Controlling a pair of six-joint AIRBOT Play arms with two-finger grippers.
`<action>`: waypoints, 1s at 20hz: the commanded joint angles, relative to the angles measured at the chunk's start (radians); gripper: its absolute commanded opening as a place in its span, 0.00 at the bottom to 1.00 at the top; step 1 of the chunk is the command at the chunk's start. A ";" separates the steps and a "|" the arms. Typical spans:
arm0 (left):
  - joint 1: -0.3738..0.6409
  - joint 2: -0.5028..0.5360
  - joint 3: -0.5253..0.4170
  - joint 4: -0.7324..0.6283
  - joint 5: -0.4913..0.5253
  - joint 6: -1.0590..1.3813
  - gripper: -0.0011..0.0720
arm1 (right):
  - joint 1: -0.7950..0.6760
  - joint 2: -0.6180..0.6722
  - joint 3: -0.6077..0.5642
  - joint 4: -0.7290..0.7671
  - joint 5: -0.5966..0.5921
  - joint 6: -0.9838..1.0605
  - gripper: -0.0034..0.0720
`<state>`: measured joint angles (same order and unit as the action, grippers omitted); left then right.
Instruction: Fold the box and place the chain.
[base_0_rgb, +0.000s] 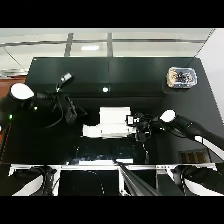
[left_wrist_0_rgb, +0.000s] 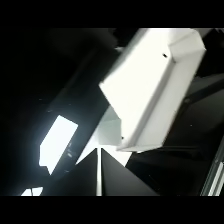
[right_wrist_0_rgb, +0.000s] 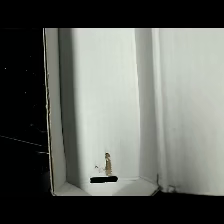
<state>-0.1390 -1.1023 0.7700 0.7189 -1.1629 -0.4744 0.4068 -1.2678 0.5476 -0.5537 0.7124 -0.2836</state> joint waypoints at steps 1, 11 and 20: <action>-0.021 0.065 -0.168 -0.106 0.012 0.335 0.67 | 0.000 0.000 0.001 0.000 0.001 0.000 0.22; -0.328 -0.035 -0.176 0.166 0.351 0.431 0.99 | 0.000 0.000 0.001 0.000 0.001 0.000 0.22; -0.358 -0.056 -0.172 0.101 0.383 0.446 0.57 | 0.000 0.000 0.001 0.000 0.001 0.000 0.22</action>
